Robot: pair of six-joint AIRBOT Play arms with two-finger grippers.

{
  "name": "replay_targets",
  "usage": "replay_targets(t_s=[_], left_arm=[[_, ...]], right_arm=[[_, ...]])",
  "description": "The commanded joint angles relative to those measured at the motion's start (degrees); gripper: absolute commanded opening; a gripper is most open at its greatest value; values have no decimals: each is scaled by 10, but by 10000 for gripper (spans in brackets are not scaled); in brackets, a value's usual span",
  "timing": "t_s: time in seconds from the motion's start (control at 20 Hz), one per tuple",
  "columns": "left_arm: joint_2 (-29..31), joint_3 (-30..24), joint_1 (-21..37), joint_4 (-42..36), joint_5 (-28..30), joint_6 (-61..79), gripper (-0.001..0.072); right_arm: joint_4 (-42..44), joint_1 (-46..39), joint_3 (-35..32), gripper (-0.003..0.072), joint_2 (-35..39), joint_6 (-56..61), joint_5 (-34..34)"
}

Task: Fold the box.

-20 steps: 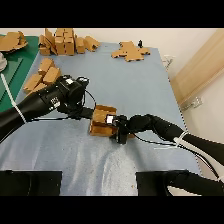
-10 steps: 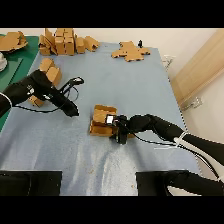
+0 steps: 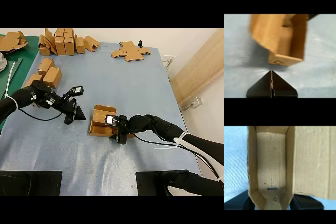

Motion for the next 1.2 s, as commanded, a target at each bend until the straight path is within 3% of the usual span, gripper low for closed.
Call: replay_targets(t_s=[0.0, 0.1, 0.15, 0.2, 0.4, 0.45, 0.75, 1.15], left_arm=[[6, -51, 0, -21, -75, 127, 11], [6, -59, 0, -22, -54, 127, 20], [7, -59, 0, -24, -44, 124, 290], [7, -59, 0, -30, -42, 114, 497], [7, -59, -10, -37, -43, 95, 506], [6, -59, -19, -36, -39, 95, 688], [7, -59, -40, -8, 48, 59, 698], [6, -59, -43, -7, 89, 45, 698]], right_arm=[[1, 0, 0, 557, 0, 0, 3], [1, 0, 0, 558, 0, 0, 3], [1, 0, 0, 558, 0, 0, 3], [1, 0, 0, 557, 0, 0, 3], [1, 0, 0, 557, 0, 0, 12], [1, 0, 0, 558, 0, 0, 14], [-6, 1, 0, 557, 1, 0, -26], [-6, 1, 0, 558, 1, 0, -38]])
